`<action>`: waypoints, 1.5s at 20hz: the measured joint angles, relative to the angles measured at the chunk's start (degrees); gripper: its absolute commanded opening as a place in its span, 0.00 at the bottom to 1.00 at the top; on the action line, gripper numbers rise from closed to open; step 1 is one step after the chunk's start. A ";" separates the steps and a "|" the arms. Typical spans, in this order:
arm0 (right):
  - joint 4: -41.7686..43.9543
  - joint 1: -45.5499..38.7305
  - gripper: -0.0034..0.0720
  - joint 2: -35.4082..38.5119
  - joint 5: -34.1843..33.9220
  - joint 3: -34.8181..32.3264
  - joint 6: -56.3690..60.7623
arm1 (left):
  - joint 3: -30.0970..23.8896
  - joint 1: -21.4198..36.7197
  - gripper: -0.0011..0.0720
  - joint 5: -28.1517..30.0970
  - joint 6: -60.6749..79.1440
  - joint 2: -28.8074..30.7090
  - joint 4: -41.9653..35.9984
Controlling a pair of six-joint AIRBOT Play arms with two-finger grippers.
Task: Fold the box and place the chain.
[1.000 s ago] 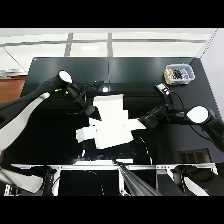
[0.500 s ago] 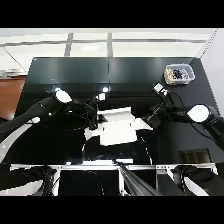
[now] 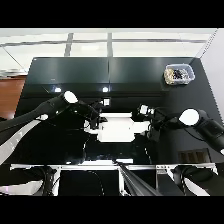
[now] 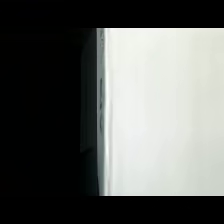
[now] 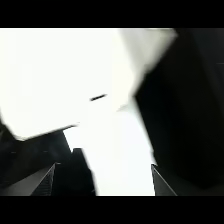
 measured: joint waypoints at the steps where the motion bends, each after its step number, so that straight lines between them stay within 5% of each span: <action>1: 0.07 1.20 0.99 -0.76 -0.07 -0.26 -0.52 | 0.07 0.00 0.05 0.00 0.07 -0.04 0.09; 6: 0.50 6.64 0.99 -3.96 -1.09 -0.83 -3.91 | 0.13 0.00 0.05 -0.31 0.24 -0.15 0.35; 13: 5.05 13.22 0.98 -7.10 -10.71 0.24 -5.57 | 0.13 0.00 0.05 -0.74 0.13 -0.15 0.20; 22: 5.18 6.78 0.98 -7.19 -9.77 3.39 -9.77 | 0.13 0.00 0.05 -0.46 0.17 -0.17 -0.07; 30: 13.51 3.54 0.98 -8.07 -10.08 3.54 -19.30 | 0.13 -0.02 0.05 -0.42 0.26 -0.17 -0.22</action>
